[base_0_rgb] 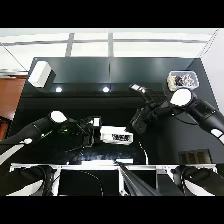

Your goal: Fold the box and place the chain.

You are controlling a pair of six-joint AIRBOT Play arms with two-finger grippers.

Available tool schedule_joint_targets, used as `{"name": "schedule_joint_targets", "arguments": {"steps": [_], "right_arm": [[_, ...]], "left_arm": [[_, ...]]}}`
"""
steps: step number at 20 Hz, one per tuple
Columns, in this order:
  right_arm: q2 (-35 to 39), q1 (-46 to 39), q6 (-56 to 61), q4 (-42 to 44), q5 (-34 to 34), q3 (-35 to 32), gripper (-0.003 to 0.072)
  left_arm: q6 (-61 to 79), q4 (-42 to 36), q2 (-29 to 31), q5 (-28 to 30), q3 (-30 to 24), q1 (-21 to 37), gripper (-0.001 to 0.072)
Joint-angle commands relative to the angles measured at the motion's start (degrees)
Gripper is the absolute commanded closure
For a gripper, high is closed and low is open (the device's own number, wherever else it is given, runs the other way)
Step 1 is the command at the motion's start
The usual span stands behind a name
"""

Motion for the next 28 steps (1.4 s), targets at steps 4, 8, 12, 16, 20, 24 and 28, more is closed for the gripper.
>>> {"name": "schedule_joint_targets", "arguments": {"steps": [4, 8, 12, 16, 20, 24, 28], "right_arm": [[-0.35, 5.01, -14.1, -4.94, -4.39, -0.02, -0.0034], [-0.35, 5.38, -16.39, -5.42, -5.84, -0.79, -0.0034], [-0.33, 5.38, -17.38, -5.6, -6.93, -2.08, -0.0034], [-0.33, 5.38, -18.45, -4.5, -7.39, -2.91, -0.0033], [-0.33, 5.4, -18.45, -4.26, -7.45, -2.91, -0.0029], [-0.33, 6.1, -18.43, -4.2, -6.86, -2.91, 0.0206], [-0.33, 6.08, -18.4, -4.28, -6.62, -2.91, 0.0206]], "left_arm": [[0.0, 0.02, -0.04, -0.02, 0.02, -0.02, 0.0229], [0.0, 0.02, -0.04, 0.0, 0.02, -0.02, 0.0229], [0.0, 0.0, -0.04, 0.0, 0.02, -0.02, 0.0229], [0.0, 0.02, -0.04, -0.02, 0.02, -0.02, 0.0229], [0.0, 0.02, -0.04, -0.02, 0.02, -0.02, 0.0229], [0.0, 0.02, -0.04, -0.02, 0.02, -0.02, 0.0229], [0.0, 0.02, -0.04, -0.02, 0.02, -0.02, 0.0229]]}}
